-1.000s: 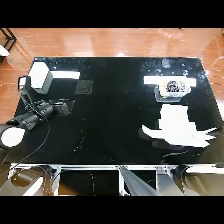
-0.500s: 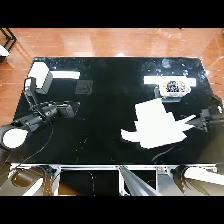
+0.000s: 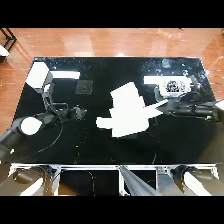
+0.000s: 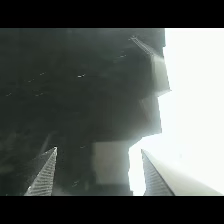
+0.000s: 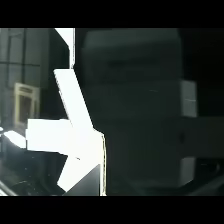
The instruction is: Fold the box and place the chain.
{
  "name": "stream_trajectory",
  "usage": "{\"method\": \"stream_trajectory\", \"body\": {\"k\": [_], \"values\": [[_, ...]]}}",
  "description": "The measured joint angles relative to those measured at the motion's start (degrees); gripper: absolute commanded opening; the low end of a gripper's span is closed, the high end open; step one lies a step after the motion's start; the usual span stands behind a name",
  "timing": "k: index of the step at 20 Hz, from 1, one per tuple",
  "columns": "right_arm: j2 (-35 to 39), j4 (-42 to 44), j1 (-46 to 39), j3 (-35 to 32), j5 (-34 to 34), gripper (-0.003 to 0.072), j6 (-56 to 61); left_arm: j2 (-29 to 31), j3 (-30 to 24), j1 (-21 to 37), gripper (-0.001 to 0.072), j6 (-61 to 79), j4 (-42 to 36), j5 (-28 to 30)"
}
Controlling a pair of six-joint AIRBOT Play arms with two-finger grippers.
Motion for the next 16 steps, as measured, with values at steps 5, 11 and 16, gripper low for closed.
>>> {"method": "stream_trajectory", "body": {"k": [5, 11, 16], "values": [[3.13, -6.54, 17.09, -3.21, -10.78, 0.0020, 8.57, -13.81, 4.17, 8.17, 0.0630, 26.45, -20.68, -15.54], [3.78, -10.80, 24.50, -3.91, -16.35, 0.0020, 15.61, -28.15, 8.44, 10.51, 0.0630, 44.13, -31.91, -25.35], [3.89, -11.67, 25.49, -4.02, -17.29, 0.0020, 17.42, -35.65, 10.23, 10.14, 0.0630, 51.32, -37.94, -30.10]]}}
